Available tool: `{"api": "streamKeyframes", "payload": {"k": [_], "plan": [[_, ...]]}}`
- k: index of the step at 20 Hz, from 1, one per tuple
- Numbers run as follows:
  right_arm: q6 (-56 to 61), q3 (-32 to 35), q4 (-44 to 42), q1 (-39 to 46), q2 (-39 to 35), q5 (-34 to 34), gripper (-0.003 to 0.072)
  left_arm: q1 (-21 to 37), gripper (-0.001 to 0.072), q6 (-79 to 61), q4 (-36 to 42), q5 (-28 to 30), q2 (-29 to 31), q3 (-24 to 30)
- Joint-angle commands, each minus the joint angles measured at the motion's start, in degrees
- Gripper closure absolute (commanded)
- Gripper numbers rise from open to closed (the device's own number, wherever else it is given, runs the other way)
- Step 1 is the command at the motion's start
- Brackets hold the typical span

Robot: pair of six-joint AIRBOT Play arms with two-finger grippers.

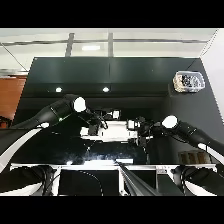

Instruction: Fold the box and place the chain.

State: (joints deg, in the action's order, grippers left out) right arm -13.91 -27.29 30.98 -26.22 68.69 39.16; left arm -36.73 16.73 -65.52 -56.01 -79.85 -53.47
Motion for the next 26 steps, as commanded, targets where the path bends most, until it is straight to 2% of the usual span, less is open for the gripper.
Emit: {"api": "streamKeyframes", "payload": {"k": [1,7,8,9,10,11,13,14,15,16,19,20,21,22,24,25,26], "plan": [[0.02,0.00,0.15,-0.04,0.04,0.00,0.0065,-0.04,0.0688,0.07,-0.02,0.02,0.04,0.00],[0.02,0.00,0.15,-0.04,0.04,0.02,0.0065,-0.07,0.0683,0.07,-0.07,0.00,0.04,0.00],[0.00,0.00,0.15,-0.04,0.04,0.02,0.0065,-0.04,0.0653,0.07,-0.09,0.00,0.04,-0.02],[0.00,0.00,0.20,-0.04,0.02,0.09,0.0177,-0.04,0.0507,0.07,-0.11,-0.15,0.07,-0.04],[0.00,0.00,0.17,-0.04,0.04,0.09,0.0210,-0.02,0.0352,0.11,-0.31,-0.66,0.11,-0.11],[0.00,0.00,0.20,-0.04,0.04,0.09,0.0209,0.00,0.0282,0.44,-0.96,-1.57,0.17,-0.26],[-0.02,0.00,0.20,-0.04,0.04,0.17,0.0210,0.09,0.0282,3.39,-3.48,-3.10,1.14,-0.33],[-0.02,0.00,0.33,-0.04,0.02,0.33,0.0254,0.37,0.0278,5.90,-4.81,-4.17,1.97,-0.33],[-0.07,0.00,0.61,-0.04,0.02,0.66,0.0257,0.85,0.0208,7.85,-5.68,-5.27,2.99,-0.35],[-0.07,0.00,0.63,-0.04,0.02,0.68,0.0258,1.60,0.0168,10.45,-6.45,-6.10,4.46,-0.35],[-0.07,0.00,0.61,-0.04,0.04,0.68,0.0258,4.55,0.0175,15.87,-6.91,-9.66,9.29,-0.35],[-0.07,0.00,0.61,-0.04,0.04,0.68,0.0257,5.49,0.0278,17.88,-7.43,-11.87,10.82,-0.35],[-0.07,0.00,0.63,-0.04,0.04,0.68,0.0257,6.27,0.0439,19.37,-8.09,-14.23,12.20,-0.35],[-0.07,0.00,0.61,-0.04,0.02,0.68,0.0257,7.06,0.0664,19.93,-8.61,-17.42,13.55,-0.35],[-0.09,0.00,0.63,-0.04,0.04,0.68,0.0257,8.07,0.0689,21.57,-8.17,-22.91,15.93,-0.02],[-0.07,0.00,0.63,-0.04,0.04,0.68,0.0258,7.98,0.0689,23.61,-5.49,-24.06,17.05,0.94],[-0.07,0.00,0.63,-0.04,0.04,0.68,0.0258,7.30,0.0689,23.47,0.50,-25.20,18.08,2.93]]}}
